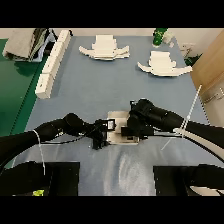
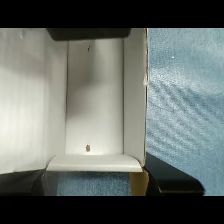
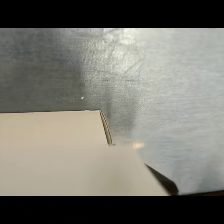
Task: Fold the box.
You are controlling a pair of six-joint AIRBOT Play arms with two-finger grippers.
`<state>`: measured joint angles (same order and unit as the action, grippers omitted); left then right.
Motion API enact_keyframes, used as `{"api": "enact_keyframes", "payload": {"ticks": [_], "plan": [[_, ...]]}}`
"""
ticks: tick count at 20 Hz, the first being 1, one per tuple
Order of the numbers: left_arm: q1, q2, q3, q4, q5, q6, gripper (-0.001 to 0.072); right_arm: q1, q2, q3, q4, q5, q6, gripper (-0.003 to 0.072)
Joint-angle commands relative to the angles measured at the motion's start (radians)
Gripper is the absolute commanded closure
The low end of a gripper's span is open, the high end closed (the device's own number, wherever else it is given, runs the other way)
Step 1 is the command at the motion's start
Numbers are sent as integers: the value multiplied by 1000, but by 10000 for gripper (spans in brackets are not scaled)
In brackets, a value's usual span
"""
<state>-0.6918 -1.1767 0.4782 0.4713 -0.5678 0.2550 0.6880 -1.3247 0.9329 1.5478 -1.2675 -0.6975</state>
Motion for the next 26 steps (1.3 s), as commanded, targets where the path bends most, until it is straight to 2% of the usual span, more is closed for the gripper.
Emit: {"api": "enact_keyframes", "payload": {"ticks": [1,7,11,14,15,17,19,22,24,26], "plan": [[0,0,0,0,0,-1,430,-1,18,1,-9,-10,-2,307],[0,0,0,0,0,-1,430,-1,67,34,11,-26,-22,317],[0,0,0,0,0,-1,430,-3,163,94,-108,-161,-27,320],[0,0,0,-1,0,-1,430,-15,230,101,-260,-266,-47,639],[0,0,0,-1,0,-1,430,-49,237,101,-279,-292,-69,686],[0,0,0,0,0,-1,430,-159,230,95,-249,-272,-153,686],[0,0,0,0,0,-1,430,-311,207,80,-132,-161,-268,686],[0,0,0,0,0,-1,430,-580,119,76,258,7,-553,686],[0,0,0,0,0,-1,430,-745,19,80,575,23,-765,686],[0,0,0,0,0,-1,430,-849,-82,80,827,-8,-912,686]]}}
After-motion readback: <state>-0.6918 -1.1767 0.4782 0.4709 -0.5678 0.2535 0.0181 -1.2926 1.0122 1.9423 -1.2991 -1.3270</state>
